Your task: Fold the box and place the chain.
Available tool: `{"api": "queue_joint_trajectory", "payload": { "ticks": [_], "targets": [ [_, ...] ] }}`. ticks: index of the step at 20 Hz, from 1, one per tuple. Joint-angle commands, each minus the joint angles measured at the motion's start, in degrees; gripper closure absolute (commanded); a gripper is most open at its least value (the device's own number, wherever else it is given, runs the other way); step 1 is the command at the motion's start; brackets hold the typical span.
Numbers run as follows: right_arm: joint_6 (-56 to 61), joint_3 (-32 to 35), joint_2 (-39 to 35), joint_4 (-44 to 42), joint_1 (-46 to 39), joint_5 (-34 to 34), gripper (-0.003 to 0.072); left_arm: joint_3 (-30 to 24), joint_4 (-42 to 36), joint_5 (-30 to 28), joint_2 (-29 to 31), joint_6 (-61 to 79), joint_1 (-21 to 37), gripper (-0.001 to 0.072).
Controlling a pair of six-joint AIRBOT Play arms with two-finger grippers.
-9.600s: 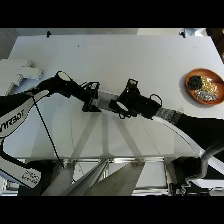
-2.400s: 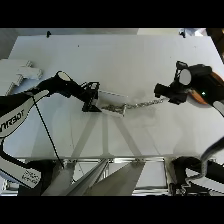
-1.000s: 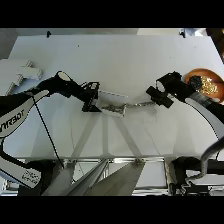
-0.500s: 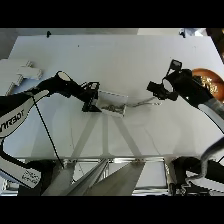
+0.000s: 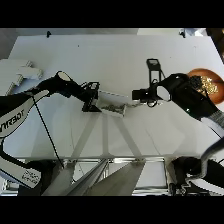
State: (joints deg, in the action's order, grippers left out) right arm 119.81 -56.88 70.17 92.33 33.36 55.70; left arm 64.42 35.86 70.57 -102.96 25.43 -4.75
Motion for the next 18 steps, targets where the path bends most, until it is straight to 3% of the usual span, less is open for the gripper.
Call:
{"api": "queue_joint_trajectory", "payload": {
  "ticks": [1,6,11,18],
  "targets": [
    [-11.1,-0.1,-0.4,-11.7,3.0,-1.9,0.0672,0.0,0.0,0.0,0.0,0.0,0.0,0.0315],
    [-29.9,-0.9,-0.4,-34.0,3.3,-8.9,0.067,0.0,0.0,0.0,0.0,0.0,0.0,0.0315],
    [-38.1,-0.9,-0.2,-43.4,3.3,-20.7,0.0674,0.0,0.0,0.0,0.0,0.0,0.0,0.0315],
    [-57.1,-1.0,5.0,-58.1,3.3,-20.9,0.0675,0.0,0.0,0.0,0.0,0.0,0.0,0.0315]
  ]
}}
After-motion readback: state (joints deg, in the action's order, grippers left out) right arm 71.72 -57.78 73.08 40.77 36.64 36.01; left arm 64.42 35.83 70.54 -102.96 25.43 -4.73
